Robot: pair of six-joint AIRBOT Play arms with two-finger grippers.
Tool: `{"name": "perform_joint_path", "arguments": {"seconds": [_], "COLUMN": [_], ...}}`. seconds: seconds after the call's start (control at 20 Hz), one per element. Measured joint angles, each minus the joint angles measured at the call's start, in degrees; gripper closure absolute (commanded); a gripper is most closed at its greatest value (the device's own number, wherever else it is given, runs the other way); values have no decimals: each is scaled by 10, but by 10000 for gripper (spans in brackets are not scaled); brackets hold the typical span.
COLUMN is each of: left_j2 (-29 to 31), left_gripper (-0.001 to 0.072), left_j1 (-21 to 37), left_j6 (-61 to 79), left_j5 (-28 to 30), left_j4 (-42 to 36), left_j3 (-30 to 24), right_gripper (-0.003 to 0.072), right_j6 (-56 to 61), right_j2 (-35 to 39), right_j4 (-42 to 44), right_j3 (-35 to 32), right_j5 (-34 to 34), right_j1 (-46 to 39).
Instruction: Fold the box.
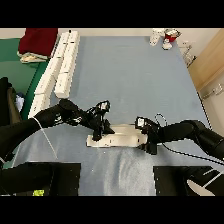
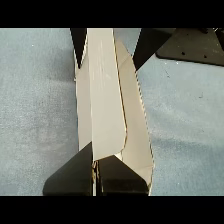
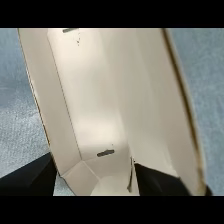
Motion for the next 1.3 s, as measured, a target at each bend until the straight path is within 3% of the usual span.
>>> {"name": "perform_joint_path", "arguments": {"seconds": [0.75,1.3], "left_j2": [0,0], "left_gripper": [697,697], "left_j1": [0,0], "left_j6": [0,0], "left_j5": [0,0], "left_j4": [0,0], "left_j3": [0,0], "right_gripper": [-32,-20], "right_j6": [-117,-133], "right_j2": [-26,-38], "right_j4": [11,23], "right_j3": [-7,-11], "right_j5": [22,33], "right_j1": [-3,-3]}}
